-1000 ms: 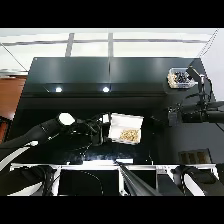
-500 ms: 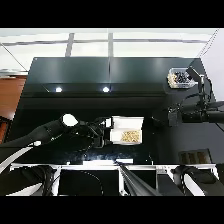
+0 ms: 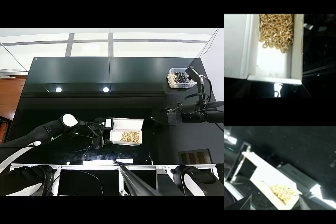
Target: Fold the box and place the chain.
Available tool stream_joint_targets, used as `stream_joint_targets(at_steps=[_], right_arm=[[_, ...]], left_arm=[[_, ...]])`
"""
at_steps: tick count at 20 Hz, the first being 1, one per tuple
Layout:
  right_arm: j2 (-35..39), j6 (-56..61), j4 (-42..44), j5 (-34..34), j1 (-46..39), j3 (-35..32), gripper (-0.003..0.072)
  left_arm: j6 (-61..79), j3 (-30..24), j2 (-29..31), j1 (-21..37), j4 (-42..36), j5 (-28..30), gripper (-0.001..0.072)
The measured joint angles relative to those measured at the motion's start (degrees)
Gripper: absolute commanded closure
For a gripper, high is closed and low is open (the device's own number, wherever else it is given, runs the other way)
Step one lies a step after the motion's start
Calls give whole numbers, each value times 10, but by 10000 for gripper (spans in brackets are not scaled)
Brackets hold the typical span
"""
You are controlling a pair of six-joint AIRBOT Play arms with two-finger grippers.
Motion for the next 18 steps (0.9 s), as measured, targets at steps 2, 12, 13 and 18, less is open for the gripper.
stream_joint_targets(at_steps=[2, 12, 13, 18], right_arm=[[-14, 10, -21, -26, 18, 0, -34], [-155, -162, -65, -135, 136, 0, -34], [-159, -192, -67, -117, 140, 0, -34], [-168, -275, -83, -38, 150, 0, -34]], left_arm=[[-4, 0, 0, 1, 9, 2, 363], [-9, 0, 0, 2, 21, 10, 362], [-9, 0, 1, 2, 22, 11, 363], [-10, 0, 1, 2, 23, 13, 362]])
